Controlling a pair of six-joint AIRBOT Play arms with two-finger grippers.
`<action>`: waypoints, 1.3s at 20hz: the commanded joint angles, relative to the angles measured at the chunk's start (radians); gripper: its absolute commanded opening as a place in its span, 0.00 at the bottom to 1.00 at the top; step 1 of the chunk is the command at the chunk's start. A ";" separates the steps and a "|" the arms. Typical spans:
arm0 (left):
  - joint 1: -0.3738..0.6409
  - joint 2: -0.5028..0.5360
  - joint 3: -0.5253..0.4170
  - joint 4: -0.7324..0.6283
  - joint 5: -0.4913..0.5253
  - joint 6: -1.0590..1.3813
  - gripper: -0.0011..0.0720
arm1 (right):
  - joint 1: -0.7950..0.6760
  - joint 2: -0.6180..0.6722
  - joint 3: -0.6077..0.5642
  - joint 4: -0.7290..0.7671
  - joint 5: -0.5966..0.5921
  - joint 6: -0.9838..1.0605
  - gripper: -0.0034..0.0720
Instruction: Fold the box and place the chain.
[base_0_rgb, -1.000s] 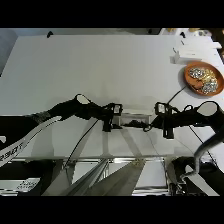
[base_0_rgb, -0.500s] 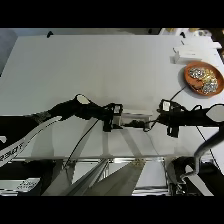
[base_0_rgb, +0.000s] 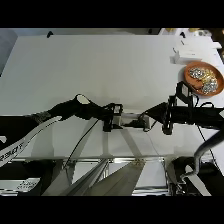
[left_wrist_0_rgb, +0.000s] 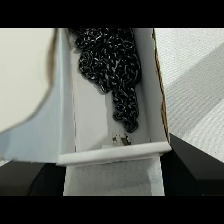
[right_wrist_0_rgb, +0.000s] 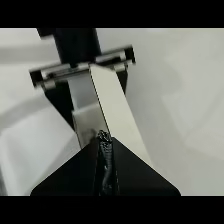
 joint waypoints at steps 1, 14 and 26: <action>0.001 0.000 0.000 0.000 0.000 0.000 0.27 | 0.026 0.004 0.002 0.111 0.010 0.004 0.07; 0.001 0.000 0.000 0.000 0.000 0.000 0.27 | 0.138 -0.114 0.002 -0.159 -0.106 0.219 0.31; 0.001 0.000 0.000 0.000 0.000 0.000 0.27 | 0.138 -0.219 0.392 -1.008 -0.113 1.062 0.31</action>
